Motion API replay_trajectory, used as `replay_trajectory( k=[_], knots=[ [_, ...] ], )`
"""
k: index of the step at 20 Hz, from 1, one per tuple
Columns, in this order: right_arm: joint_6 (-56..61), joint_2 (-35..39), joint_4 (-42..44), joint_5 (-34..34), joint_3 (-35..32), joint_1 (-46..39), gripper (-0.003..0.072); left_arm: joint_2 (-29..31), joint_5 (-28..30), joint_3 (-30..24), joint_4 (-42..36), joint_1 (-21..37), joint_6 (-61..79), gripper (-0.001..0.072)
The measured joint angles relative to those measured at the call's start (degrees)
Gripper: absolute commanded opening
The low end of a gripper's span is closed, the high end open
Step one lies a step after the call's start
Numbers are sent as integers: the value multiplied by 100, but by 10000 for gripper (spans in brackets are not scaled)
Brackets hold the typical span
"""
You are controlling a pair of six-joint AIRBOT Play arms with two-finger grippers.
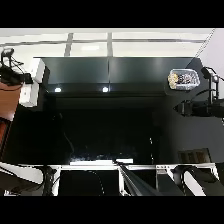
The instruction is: Fold the box and place the chain.
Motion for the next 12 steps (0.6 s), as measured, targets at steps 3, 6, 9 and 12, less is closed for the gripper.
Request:
replay_trajectory(
  k=[3, 6, 9, 12],
  knots=[
    [-138, 0, 2, -7, 205, 70, 13, 175, -748, 883, 7, -109, -96, 481],
    [-236, 2, 15, -59, 402, 339, 12, 492, -1635, 1530, -345, -345, -605, 22],
    [-402, 4, 7, -616, 354, 756, 12, 1110, -2048, 1283, -658, -861, -968, 22],
    [-538, 9, -22, -1727, -76, 997, 13, 2330, -1172, -315, -734, -1613, -1121, 24]
  ],
)
